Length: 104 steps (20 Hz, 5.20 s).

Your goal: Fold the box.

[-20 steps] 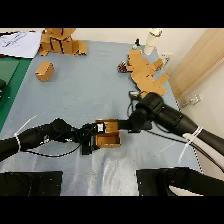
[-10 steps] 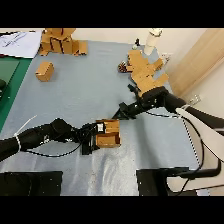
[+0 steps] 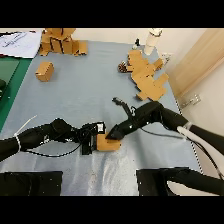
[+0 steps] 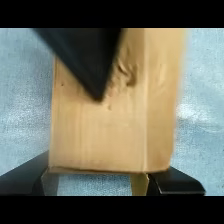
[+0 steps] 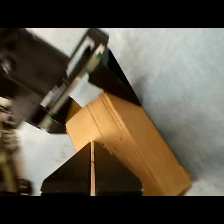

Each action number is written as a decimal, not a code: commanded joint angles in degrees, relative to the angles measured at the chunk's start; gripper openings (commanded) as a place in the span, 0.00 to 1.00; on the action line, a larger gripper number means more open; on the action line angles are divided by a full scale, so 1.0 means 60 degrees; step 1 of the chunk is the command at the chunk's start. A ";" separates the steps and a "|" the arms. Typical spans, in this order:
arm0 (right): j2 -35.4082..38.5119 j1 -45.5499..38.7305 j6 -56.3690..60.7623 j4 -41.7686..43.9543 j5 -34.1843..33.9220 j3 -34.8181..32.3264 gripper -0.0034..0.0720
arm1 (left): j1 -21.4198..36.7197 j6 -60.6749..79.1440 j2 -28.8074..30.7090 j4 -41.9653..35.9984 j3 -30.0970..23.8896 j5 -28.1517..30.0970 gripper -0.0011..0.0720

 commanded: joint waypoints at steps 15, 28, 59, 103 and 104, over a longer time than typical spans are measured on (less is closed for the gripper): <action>0.3479 0.4692 -0.0171 -0.6940 0.4900 -0.1166 0.80 | -0.0004 0.0000 0.0007 0.0000 0.0004 0.0000 0.52; 0.3490 0.4998 0.0015 -0.8229 0.6193 -0.2029 0.80 | -0.0004 0.0004 0.0007 0.0000 0.0004 0.0004 0.52; 0.4393 0.5333 0.0663 -0.8335 0.5140 -0.2025 0.35 | -0.0004 0.0000 0.0007 0.0000 0.0004 0.0004 0.52; 0.7049 0.3530 1.7901 -1.0582 0.1672 -0.2455 0.05 | -0.0004 0.0004 0.0007 0.0000 0.0004 0.0000 0.52; 0.7144 0.2954 1.8112 -1.1344 0.0390 -0.2135 0.05 | -0.0004 0.0000 0.0007 0.0000 0.0004 0.0000 0.52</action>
